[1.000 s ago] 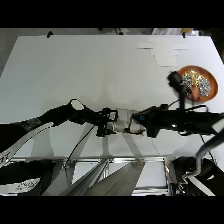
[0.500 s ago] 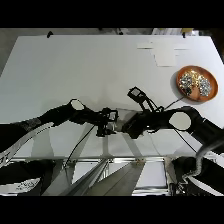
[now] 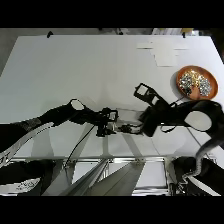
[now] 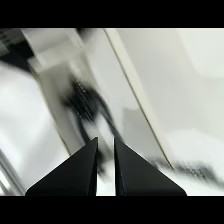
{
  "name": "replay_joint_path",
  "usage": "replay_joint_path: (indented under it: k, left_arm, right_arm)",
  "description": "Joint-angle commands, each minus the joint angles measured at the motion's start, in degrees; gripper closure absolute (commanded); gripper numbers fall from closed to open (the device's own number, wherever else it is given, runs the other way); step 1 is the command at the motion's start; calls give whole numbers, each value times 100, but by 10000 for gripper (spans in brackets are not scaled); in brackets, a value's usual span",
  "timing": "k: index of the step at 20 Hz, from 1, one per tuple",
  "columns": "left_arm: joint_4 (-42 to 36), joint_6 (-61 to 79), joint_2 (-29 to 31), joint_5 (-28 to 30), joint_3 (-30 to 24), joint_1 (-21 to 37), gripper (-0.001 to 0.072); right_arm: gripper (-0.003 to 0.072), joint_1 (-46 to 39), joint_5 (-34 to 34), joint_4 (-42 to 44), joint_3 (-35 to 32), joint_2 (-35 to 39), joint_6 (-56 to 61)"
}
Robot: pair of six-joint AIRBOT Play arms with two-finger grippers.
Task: Fold the box and place the chain.
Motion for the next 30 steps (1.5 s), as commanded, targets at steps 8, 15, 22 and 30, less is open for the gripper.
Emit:
replay_joint_path:
  k: [8,15,22,30]
  left_arm:
    - [2,0,2,2,0,4,487]
    - [2,0,2,2,0,4,487]
    - [0,0,2,2,0,4,487]
    - [0,0,2,2,0,4,487]
  right_arm:
    - [457,-1226,-610,-695,-1235,-186,20]
    - [416,-1224,-782,-446,-1244,-1106,195]
    - [411,-1220,-874,-291,-1244,-1547,192]
    - [669,-1222,-496,-317,-1237,-883,243]
